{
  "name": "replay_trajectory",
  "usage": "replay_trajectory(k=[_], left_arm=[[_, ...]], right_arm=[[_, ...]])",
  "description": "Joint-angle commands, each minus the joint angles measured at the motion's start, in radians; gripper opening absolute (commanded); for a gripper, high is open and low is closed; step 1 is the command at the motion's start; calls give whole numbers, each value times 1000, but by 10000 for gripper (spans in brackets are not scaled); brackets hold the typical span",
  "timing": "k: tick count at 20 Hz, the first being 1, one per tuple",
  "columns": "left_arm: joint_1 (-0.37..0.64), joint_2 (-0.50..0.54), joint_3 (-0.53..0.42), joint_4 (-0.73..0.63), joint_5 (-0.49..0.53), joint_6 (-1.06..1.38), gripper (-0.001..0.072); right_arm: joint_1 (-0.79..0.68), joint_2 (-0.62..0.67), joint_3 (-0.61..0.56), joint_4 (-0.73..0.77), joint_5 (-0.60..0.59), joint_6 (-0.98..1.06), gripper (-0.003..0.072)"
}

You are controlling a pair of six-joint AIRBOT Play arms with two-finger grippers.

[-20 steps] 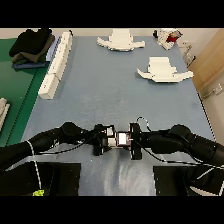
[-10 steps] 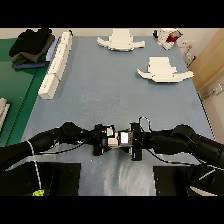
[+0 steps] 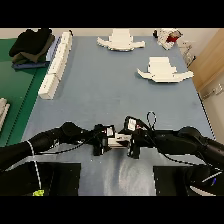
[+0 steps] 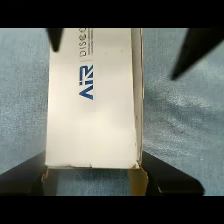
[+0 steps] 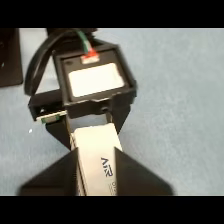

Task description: Fold the box.

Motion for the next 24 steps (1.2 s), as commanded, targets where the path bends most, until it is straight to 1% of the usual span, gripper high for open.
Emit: replay_trajectory(k=[1, 3, 6, 7, 8, 16, 20, 24], left_arm=[[0, 0, 0, 0, 0, 0, 446], [0, 0, 0, 0, 0, 0, 446], [0, 0, 0, 0, 0, 0, 446], [0, 0, 0, 0, 0, 0, 446], [0, 0, 0, 0, 0, 0, 446], [0, 0, 0, 0, 0, 0, 446], [0, 0, 0, 0, 0, 0, 446], [0, 0, 0, 0, 0, 0, 446]], right_arm=[[-6, 32, -61, 71, 181, 112, 57], [2, 56, -106, 71, 275, 198, 50], [31, 69, -160, 71, 353, 302, 47], [45, 68, -176, 71, 380, 325, 11], [55, 68, -189, 71, 394, 339, 12], [122, 68, -249, 70, 375, 379, 11], [126, 66, -292, 70, 378, 384, 11], [126, -3, -299, 70, 377, 391, 11]])
